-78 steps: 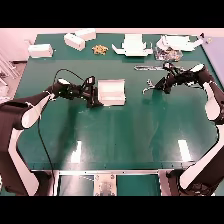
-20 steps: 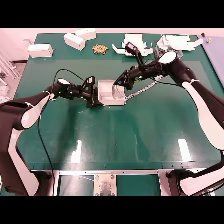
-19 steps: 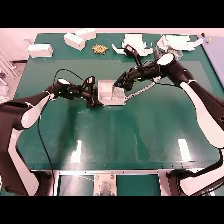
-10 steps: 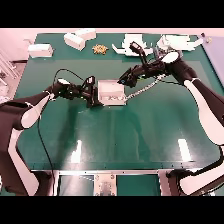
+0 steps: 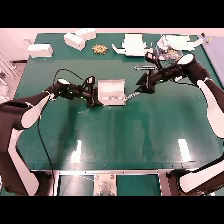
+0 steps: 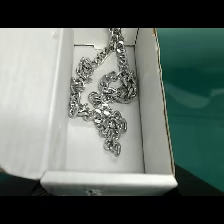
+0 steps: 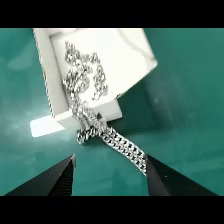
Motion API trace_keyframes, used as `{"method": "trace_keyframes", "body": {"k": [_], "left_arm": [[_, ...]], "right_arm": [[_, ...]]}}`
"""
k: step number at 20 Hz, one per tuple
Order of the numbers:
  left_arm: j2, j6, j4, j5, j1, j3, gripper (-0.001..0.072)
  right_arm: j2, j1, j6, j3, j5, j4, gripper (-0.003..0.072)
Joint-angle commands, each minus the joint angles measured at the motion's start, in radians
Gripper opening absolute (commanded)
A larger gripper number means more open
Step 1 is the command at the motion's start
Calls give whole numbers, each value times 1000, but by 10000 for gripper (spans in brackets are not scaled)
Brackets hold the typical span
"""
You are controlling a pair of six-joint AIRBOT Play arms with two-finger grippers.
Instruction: Fold the box and place the chain.
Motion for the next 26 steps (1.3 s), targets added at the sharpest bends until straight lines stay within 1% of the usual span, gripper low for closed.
{"method": "trace_keyframes", "body": {"k": [1,6,9,11,16,19,23,26], "left_arm": [[1,0,0,0,1,0,402],[1,0,0,0,1,0,402],[1,0,0,0,1,0,402],[1,0,0,0,1,0,402],[1,0,0,0,1,0,402],[1,0,0,-1,1,0,402],[1,0,0,-1,1,0,402],[1,0,0,-2,1,0,402]], "right_arm": [[-59,-12,-174,-20,22,-7,552],[-142,24,-270,-20,13,3,552],[-172,25,-316,-20,-7,79,552],[-180,34,-322,-19,-8,98,552],[-188,73,-327,-18,-52,98,552],[-200,88,-326,-18,-53,88,552],[-203,93,-318,-18,-54,43,551],[-203,93,-306,-16,-80,4,549]]}}
